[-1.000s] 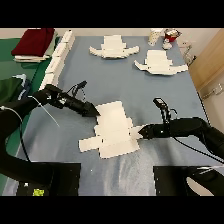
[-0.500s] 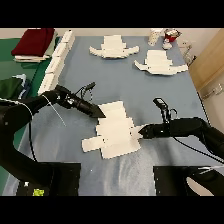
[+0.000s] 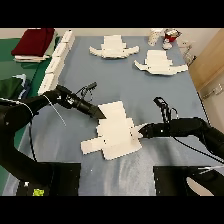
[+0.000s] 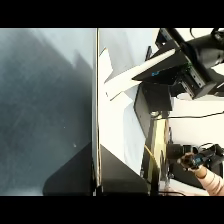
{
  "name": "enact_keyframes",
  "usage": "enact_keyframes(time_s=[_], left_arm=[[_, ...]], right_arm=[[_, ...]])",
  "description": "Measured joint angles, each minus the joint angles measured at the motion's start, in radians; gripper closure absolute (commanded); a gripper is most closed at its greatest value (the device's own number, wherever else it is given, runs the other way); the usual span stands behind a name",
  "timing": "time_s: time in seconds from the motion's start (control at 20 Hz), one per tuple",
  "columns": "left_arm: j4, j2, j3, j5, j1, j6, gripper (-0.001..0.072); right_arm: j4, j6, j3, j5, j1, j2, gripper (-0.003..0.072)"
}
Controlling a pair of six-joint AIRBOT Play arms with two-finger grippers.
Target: Fold the box.
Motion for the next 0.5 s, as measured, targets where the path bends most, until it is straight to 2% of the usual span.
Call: enact_keyframes(time_s=[0.05,0.2,0.35,0.5], left_arm=[[0.006,0.000,0.000,-0.007,0.000,0.010,0.0695],[0.003,0.005,0.014,-0.023,-0.001,0.096,0.0698],[0.000,0.045,0.026,-0.036,-0.014,0.262,0.0699],[0.010,0.109,0.031,0.008,-0.035,0.378,0.0701]], right_arm=[[-0.001,0.000,0.001,0.010,0.000,0.000,0.0333],[-0.087,0.010,0.009,0.039,-0.005,0.000,0.0334],[-0.308,0.124,0.041,0.067,-0.033,0.000,0.0334],[-0.529,0.294,0.084,0.082,-0.075,0.000,0.0334]])
